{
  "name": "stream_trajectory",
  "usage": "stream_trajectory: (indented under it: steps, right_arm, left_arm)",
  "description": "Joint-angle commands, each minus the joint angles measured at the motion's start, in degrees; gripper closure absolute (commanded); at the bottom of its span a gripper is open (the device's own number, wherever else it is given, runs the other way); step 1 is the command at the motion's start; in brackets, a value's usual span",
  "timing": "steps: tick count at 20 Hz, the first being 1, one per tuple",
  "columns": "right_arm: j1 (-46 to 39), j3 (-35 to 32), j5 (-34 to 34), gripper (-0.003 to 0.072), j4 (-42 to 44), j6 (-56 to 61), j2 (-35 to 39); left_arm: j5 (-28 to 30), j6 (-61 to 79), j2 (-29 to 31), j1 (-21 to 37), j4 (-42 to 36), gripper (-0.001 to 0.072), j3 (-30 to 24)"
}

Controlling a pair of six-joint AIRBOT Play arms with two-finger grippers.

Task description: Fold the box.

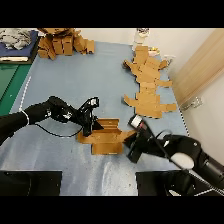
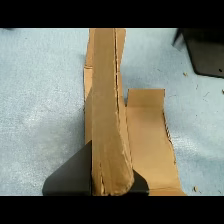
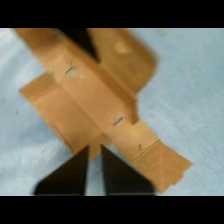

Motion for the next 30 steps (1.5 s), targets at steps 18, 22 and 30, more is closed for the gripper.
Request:
stream_trajectory:
  steps: [18,22,30]
  right_arm:
    - [10.82,-3.30,-11.08,0.0214,-7.26,-15.78,-11.96]
    - [10.82,-3.30,-11.02,0.0214,-6.99,-15.80,-14.38]
    - [10.82,-3.30,-10.23,0.0214,-6.62,-18.95,-17.59]
  left_arm:
    - [0.00,0.02,-0.04,0.02,0.00,0.0695,0.00]
    - [0.00,0.02,-0.04,0.02,0.00,0.0695,0.00]
    - [0.00,0.02,-0.04,0.02,0.00,0.0694,0.00]
